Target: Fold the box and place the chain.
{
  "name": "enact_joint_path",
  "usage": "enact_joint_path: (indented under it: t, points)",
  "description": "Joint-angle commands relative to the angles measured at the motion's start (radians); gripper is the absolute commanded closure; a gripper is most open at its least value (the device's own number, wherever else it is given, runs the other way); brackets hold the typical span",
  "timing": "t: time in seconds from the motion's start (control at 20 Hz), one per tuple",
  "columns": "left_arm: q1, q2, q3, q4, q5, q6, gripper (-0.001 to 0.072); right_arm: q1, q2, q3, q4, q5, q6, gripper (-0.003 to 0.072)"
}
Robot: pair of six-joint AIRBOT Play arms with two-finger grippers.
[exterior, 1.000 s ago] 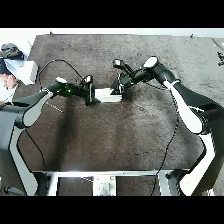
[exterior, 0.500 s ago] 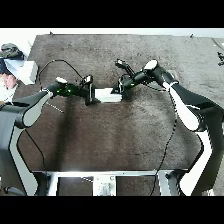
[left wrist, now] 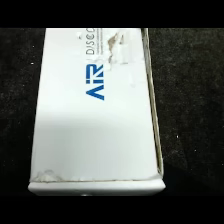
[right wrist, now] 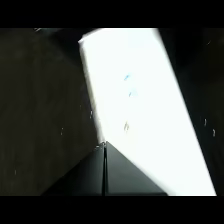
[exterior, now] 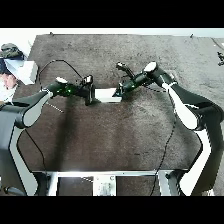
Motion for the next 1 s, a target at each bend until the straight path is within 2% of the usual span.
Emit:
enact_joint_path:
  t: [0.0,0.2,0.25,0.35,0.45,0.65,0.8,0.85,0.9,0.95]
  points:
    - [0.0,0.0,0.0,0.0,0.0,0.002,0.022,-0.007,0.105,0.002,0.159,-0.012,-0.034,0.0678]
    - [0.0,0.0,0.0,0.0,0.0,0.002,0.022,-0.007,0.276,-0.003,0.177,-0.012,0.045,0.068]
    - [0.0,0.0,0.0,0.0,0.0,0.002,0.022,-0.007,0.324,-0.022,0.177,-0.027,0.067,0.068]
    - [0.0,0.0,0.0,0.0,0.0,0.002,0.0221,-0.007,0.456,-0.131,0.174,-0.118,0.098,0.068]
    - [0.0,0.0,0.0,-0.001,0.0,0.002,0.022,-0.007,0.624,-0.317,0.142,-0.307,0.119,0.0679]
    - [0.0,0.0,0.0,-0.001,0.0,0.002,0.0221,-0.007,0.993,-0.811,0.109,-0.801,0.16,0.0678]
    - [0.0,0.0,0.0,-0.004,0.001,0.001,0.0222,-0.007,1.184,-1.096,0.113,-1.045,0.16,0.0678]
    - [0.0,0.001,0.0,-0.008,0.0,-0.005,0.0343,-0.007,1.227,-1.159,0.113,-1.094,0.16,0.0678]
    - [0.0,0.006,0.0,-0.006,-0.005,-0.02,0.0689,-0.007,1.264,-1.208,0.113,-1.133,0.16,0.0677]
    - [0.0,0.018,0.0,-0.006,0.005,-0.025,0.0699,-0.007,1.287,-1.235,0.113,-1.154,0.16,0.0677]
